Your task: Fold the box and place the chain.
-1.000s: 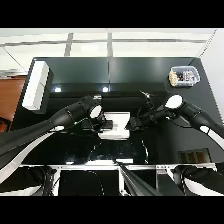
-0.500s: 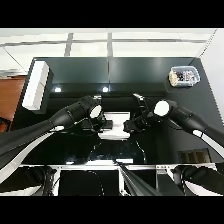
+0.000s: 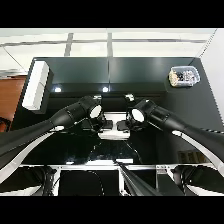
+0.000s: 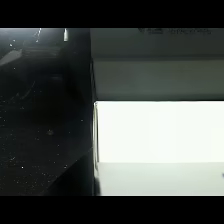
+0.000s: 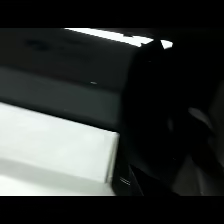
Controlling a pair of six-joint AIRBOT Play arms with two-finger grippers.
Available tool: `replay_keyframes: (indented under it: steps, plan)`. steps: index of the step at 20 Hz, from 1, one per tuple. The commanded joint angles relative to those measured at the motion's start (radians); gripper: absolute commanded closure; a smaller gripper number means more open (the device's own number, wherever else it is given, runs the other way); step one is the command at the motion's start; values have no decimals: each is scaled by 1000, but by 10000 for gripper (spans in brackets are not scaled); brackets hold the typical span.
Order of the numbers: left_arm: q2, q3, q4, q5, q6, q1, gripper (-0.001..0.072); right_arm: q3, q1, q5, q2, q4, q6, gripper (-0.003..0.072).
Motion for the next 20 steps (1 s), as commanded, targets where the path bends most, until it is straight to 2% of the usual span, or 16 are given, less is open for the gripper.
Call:
replay_keyframes:
  steps: [1,2,4,6,12,13,14,20]
  plan:
    - [0,0,0,0,0,0,687,18,38,50,-35,-79,132,320]
    - [0,0,0,0,0,0,687,18,42,48,-37,-77,137,321]
    - [0,0,0,0,0,0,687,18,42,43,-36,-64,145,562]
    - [0,0,0,0,0,0,687,18,42,25,-36,-45,145,674]
    - [0,0,0,0,0,0,687,18,42,20,-36,-39,144,663]
    - [0,0,0,0,0,0,687,18,42,21,-36,-39,144,502]
    - [0,0,0,0,0,0,687,18,42,24,-36,-37,144,412]
    - [0,0,0,0,0,0,687,18,42,31,-36,-40,143,414]
